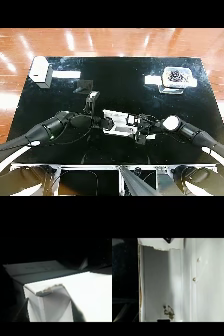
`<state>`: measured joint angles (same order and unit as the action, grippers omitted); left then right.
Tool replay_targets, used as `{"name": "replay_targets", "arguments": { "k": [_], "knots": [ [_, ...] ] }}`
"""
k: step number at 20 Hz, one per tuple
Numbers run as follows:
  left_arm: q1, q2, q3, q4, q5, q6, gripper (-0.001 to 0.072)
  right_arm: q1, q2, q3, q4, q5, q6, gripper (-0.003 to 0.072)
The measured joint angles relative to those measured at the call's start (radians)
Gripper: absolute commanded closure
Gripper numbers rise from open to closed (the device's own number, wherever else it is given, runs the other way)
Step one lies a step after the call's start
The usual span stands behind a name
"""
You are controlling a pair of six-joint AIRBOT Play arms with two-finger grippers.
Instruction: Fold the box and place the chain.
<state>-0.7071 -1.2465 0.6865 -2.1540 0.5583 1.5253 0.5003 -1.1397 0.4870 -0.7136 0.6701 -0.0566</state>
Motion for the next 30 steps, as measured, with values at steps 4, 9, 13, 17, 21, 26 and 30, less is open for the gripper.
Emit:
{"name": "replay_targets", "arguments": {
  "k": [4, 9, 13, 17, 21, 26, 30],
  "knots": [
    [0.0, 0.0, 0.0, 0.018, 0.011, -0.011, 0.01, 0.0, 0.0, 0.0, 0.0, 0.0, 0.0, 0.0133],
    [0.0, -0.002, 0.0, 0.06, 0.042, -0.027, 0.01, 0.001, 0.0, 0.001, -0.002, 0.002, -0.001, 0.0134],
    [0.0, -0.003, 0.011, 0.081, 0.053, -0.05, 0.0101, 0.001, 0.0, 0.001, -0.002, 0.0, -0.001, 0.0134],
    [-0.017, -0.003, 0.059, 0.129, 0.109, -0.095, 0.0104, 0.001, 0.0, 0.001, -0.002, -0.002, 0.0, 0.0134],
    [-0.093, -0.03, 0.148, 0.414, 0.254, -0.356, 0.0104, 0.001, 0.0, 0.001, -0.002, -0.002, 0.0, 0.0134],
    [-0.151, -0.127, 0.267, 0.577, 0.411, -0.533, 0.0154, 0.001, 0.0, 0.001, -0.002, -0.002, 0.0, 0.0134],
    [-0.162, -0.167, 0.311, 0.601, 0.407, -0.582, 0.0311, 0.001, 0.0, 0.001, -0.002, -0.002, 0.0, 0.0134]
  ]
}}
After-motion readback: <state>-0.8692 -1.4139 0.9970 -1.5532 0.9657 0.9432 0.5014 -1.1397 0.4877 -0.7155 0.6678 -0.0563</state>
